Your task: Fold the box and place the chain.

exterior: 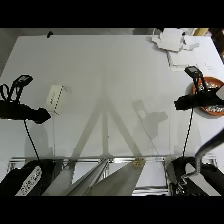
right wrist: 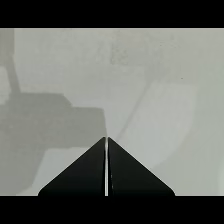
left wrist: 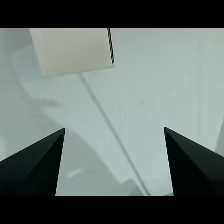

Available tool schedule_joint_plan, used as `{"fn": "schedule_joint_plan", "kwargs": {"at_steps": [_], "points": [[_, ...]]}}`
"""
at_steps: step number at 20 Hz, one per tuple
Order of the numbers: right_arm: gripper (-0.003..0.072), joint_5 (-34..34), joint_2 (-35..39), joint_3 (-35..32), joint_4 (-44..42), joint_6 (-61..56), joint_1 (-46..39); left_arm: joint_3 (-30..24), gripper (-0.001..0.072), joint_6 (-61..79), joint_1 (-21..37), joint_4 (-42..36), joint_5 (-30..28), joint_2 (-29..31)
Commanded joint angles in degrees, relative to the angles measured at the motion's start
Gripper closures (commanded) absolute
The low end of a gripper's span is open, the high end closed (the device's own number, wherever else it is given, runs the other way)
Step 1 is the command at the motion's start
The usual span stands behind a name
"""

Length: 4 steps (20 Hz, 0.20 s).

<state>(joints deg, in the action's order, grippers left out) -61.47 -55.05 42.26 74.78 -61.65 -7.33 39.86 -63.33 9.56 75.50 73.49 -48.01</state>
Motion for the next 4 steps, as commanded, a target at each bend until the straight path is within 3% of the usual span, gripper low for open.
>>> {"fn": "schedule_joint_plan", "kwargs": {"at_steps": [1, 4], "points": [[0.0665, 0.00, -0.02, 0.02, 0.00, 0.00, -0.04, 0.02, 0.0020, -0.07, -0.02, -0.02, -1.90, 0.96], [0.0665, 0.00, -0.02, 0.04, 0.00, 0.00, -0.04, 0.02, 0.0020, -0.07, -0.02, -0.02, -1.92, 0.96]]}}
